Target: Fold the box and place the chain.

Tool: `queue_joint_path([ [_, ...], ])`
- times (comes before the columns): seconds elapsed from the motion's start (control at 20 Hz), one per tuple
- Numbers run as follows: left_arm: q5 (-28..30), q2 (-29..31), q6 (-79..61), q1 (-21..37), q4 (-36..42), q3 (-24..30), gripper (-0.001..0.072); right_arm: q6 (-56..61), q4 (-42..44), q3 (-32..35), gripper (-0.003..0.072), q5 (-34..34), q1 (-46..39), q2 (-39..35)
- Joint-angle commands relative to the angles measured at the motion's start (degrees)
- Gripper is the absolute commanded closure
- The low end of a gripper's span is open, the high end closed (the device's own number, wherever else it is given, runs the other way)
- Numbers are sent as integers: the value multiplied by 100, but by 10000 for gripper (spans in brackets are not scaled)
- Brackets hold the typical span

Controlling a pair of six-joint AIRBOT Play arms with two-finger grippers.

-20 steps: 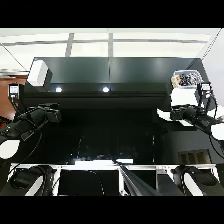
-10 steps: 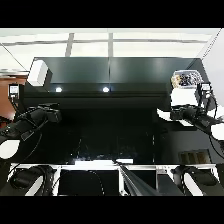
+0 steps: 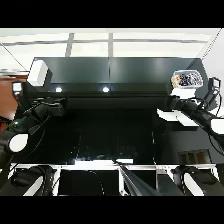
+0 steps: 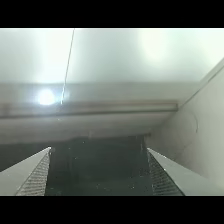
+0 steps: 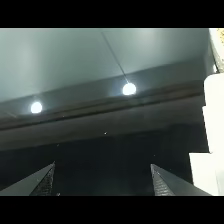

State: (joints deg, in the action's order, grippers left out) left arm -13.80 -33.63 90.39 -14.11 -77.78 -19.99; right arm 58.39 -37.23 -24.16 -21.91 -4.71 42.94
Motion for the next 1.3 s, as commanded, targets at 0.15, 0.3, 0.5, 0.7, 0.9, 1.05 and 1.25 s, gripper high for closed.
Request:
queue_joint_path([
  [0.15, -1462, -756, -153, -52, -459, -828, -1, 1491, -3143, -1770, -28, -573, -1641, 992],
  [0.3, -2533, -761, -144, -52, -568, -938, -1, 2627, -4157, -2879, -27, -903, -3355, 1812],
  [0.5, -2931, -761, -142, -63, -428, -938, -1, 2277, -3624, -4511, -26, -2916, -4535, 3681],
  [0.7, -2824, -761, -142, -63, -398, -938, -2, 848, -3010, -6148, -25, -5571, -4494, 5565],
  [0.9, -2824, -761, -140, -63, -354, -938, -1, 258, -3110, -6502, -24, -5995, -4181, 6140],
  [1.05, -2822, -761, -142, -63, -269, -938, -1, 238, -3390, -6502, 206, -6087, -4087, 6175],
  [1.25, -2822, -761, -144, -63, -273, -938, -1, -57, -2791, -6439, 669, -6749, -4081, 6057],
])
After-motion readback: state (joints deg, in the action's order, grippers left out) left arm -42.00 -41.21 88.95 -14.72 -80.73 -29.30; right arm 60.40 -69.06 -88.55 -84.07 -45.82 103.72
